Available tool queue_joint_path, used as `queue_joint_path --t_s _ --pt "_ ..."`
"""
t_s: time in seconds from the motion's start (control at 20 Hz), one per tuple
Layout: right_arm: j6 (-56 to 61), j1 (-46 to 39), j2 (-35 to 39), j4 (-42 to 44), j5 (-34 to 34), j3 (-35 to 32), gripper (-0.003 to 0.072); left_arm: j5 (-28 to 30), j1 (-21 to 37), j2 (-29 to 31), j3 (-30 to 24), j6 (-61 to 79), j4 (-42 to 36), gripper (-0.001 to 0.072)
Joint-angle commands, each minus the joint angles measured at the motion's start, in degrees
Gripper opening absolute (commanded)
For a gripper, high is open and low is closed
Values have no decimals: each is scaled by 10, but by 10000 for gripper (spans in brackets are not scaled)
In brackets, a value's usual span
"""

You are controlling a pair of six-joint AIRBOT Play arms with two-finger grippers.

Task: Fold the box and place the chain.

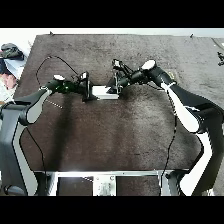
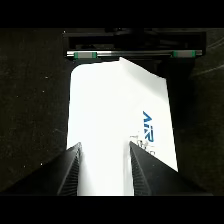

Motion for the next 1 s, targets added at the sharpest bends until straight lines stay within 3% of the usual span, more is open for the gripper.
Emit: queue_joint_path --t_s 0.0,0.35,0.6,0.7,0.9,0.95 --pt "-15 2 -10 10 -19 -1 346 0 0 0 0 0 0 418" --pt "-49 2 -10 5 -78 -1 345 0 0 0 0 0 0 418" --pt "-50 2 -1 5 -82 -1 338 0 0 0 0 0 0 419" --pt "-50 2 3 5 -78 -1 214 0 0 0 0 0 0 418" --pt "-50 2 1 -13 -62 -1 212 0 0 0 0 0 0 418" --pt "-48 2 1 -19 -62 -1 170 0 0 0 0 0 0 418"
